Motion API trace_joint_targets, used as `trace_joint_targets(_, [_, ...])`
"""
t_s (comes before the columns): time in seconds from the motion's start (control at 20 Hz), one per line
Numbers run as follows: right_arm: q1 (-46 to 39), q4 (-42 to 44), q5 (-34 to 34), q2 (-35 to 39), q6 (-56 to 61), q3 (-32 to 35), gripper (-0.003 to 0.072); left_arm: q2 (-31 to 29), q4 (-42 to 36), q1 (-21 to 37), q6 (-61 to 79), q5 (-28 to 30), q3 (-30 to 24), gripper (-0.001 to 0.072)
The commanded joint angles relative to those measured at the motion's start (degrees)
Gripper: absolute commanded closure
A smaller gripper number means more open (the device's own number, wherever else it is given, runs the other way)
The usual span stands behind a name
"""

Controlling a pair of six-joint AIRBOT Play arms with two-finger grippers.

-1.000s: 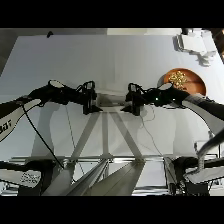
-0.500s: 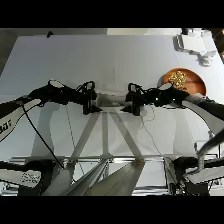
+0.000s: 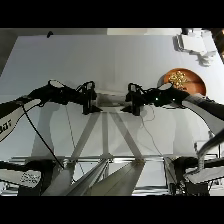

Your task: Fold the box and place the chain.

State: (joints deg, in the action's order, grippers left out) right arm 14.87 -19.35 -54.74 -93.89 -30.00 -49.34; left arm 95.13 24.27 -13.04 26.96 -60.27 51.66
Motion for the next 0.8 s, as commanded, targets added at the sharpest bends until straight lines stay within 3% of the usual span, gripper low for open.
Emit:
trace_joint_targets(0.0, [0.04,0.26,0.87,0.02,0.04,-0.04,0.0320,0.04,0.00,-0.02,0.00,0.02,-0.02,0.0334])
trace_joint_targets(0.05, [-0.07,0.02,0.87,0.07,0.02,-0.04,0.0296,0.04,0.00,-0.02,0.00,0.02,-0.02,0.0334])
trace_joint_targets(0.2, [-0.07,0.13,1.42,0.07,-0.07,-0.04,-0.0027,0.04,0.00,-0.02,0.00,0.02,-0.02,0.0334])
trace_joint_targets(0.45, [-0.07,-2.58,1.62,1.11,-0.02,-0.04,-0.0024,0.04,0.00,-0.02,0.00,0.04,-0.02,0.0334])
trace_joint_targets(0.75, [-0.09,-13.68,3.72,7.02,6.45,-0.04,-0.0017,0.04,-0.02,-0.02,0.00,0.04,-0.02,0.0334])
